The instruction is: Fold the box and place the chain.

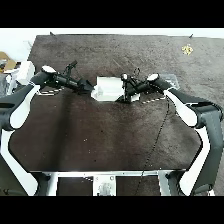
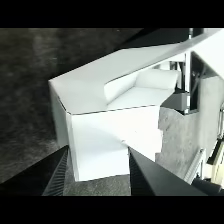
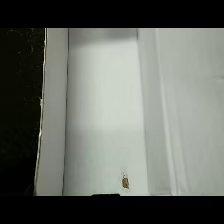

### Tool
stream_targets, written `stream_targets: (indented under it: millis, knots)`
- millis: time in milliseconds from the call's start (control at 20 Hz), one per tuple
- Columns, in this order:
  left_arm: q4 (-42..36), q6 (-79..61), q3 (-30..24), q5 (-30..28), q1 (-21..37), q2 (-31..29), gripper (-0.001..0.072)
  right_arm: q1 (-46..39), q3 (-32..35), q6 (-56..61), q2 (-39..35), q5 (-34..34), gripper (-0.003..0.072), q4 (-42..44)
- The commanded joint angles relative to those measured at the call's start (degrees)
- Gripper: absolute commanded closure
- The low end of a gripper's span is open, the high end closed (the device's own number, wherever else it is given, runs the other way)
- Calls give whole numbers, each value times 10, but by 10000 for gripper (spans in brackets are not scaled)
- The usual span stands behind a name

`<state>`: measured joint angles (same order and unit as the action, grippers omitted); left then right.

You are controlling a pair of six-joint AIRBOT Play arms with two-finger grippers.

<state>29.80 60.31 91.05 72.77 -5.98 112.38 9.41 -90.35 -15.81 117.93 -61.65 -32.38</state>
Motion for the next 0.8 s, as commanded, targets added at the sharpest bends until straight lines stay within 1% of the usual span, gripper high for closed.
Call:
stream_targets:
  millis: [0,200,400,750]
  knots:
    - [42,33,19,1,-17,-1,303,0,0,0,0,0,290,0]
    - [110,96,59,2,-45,-1,303,0,0,0,0,0,290,0]
    - [186,164,94,-12,-81,0,303,0,0,0,0,0,290,0]
    - [390,302,152,-16,-149,0,302,0,0,0,0,0,290,0]
